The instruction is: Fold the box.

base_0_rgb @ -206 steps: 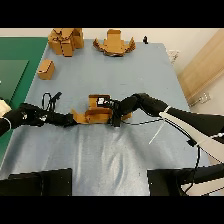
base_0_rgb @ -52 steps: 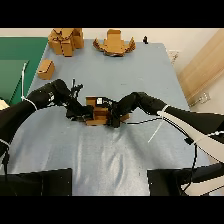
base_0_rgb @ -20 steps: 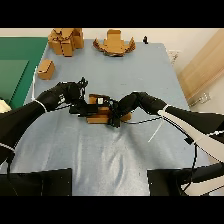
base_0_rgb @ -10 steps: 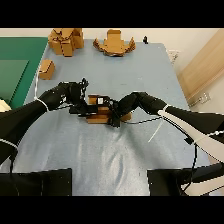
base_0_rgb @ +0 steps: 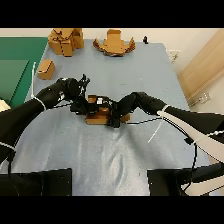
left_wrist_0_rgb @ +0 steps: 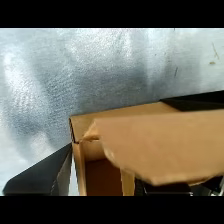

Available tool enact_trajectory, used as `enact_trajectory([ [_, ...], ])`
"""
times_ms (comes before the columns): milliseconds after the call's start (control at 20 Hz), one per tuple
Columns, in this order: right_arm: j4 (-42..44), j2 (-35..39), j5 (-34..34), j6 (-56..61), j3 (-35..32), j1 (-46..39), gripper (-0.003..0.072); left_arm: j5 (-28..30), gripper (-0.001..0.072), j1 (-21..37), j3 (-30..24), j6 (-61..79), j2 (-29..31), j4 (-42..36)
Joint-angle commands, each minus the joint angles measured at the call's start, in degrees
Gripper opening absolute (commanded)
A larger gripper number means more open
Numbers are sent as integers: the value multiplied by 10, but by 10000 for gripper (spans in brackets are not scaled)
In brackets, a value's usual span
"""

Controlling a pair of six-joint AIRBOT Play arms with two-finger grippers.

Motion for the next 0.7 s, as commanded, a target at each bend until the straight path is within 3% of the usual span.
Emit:
enact_trajectory([
  [0,-2,0,1,2,0,0,481,-15,425,19,0,15,11,-8],
  [150,-2,0,2,2,0,-1,481,-29,425,49,0,78,22,-75],
  [400,-4,0,1,2,0,-1,481,-92,428,105,-3,189,27,-112],
  [500,-4,0,-2,2,0,-1,482,-118,546,137,-3,284,45,-177],
  [650,-4,0,-2,2,0,-1,481,-201,547,191,-4,398,70,-201],
])
